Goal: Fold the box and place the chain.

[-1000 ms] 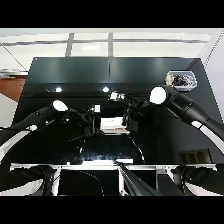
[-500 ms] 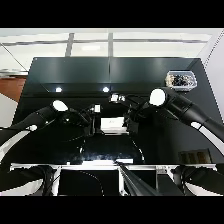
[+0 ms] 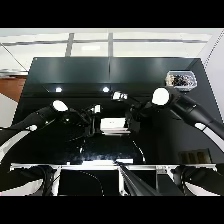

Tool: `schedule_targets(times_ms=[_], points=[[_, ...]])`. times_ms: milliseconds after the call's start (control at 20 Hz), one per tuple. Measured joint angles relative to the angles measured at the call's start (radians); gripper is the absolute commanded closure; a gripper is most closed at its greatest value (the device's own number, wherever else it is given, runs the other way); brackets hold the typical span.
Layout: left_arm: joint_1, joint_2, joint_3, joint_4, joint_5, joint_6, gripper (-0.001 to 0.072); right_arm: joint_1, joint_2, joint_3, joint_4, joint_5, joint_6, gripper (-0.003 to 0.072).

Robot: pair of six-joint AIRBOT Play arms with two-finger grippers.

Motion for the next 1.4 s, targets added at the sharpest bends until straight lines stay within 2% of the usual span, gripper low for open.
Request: schedule_targets(times_ms=[50, 150, 350, 700, 950, 1400], points=[[0.000, 0.000, 0.000, 0.000, 0.000, 0.000, 0.0296, -0.013, 0.016, 0.000, 0.000, 0.012, 0.022, 0.0355], [0.000, 0.000, 0.000, 0.000, 0.000, 0.000, 0.0296, -0.052, 0.049, 0.000, 0.006, 0.053, 0.079, 0.0653], [0.000, 0.000, 0.000, 0.000, 0.001, -0.002, 0.0296, -0.146, 0.078, -0.028, 0.115, 0.097, 0.190, 0.0654], [0.000, 0.000, 0.000, -0.001, 0.003, -0.003, 0.0296, -0.193, 0.032, -0.195, 0.447, -0.061, 0.320, 0.0654], [0.000, 0.000, 0.000, -0.001, 0.006, -0.004, 0.0295, -0.193, -0.011, -0.264, 0.528, -0.119, 0.340, 0.0654], [0.000, 0.000, 0.000, 0.000, 0.006, -0.005, 0.0294, -0.156, -0.038, -0.299, 0.547, -0.201, 0.346, 0.0654]])
